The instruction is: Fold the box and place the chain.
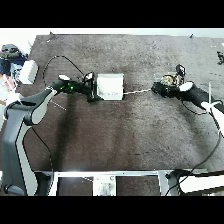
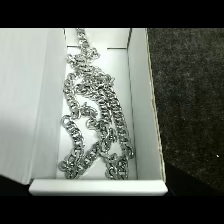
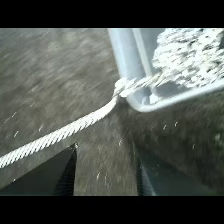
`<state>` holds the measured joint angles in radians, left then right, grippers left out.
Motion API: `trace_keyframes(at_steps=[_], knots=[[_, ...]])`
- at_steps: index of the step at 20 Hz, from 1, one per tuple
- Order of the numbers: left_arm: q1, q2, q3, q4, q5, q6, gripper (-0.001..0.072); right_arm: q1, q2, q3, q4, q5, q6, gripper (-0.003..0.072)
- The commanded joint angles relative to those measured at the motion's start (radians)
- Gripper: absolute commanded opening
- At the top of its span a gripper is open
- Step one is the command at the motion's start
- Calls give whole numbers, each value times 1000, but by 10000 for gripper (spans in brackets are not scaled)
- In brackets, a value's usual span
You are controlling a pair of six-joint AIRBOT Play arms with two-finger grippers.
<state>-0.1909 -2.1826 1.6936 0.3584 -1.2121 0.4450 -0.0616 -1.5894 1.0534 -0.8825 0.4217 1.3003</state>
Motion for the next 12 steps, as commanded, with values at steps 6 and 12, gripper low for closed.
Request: trace_keyframes(at_steps=[6,12], knots=[[1,0,1,0,0,0,174,38,-154,122,19,-62,51,13],[1,0,1,0,0,0,174,115,120,122,15,47,-50,12]])
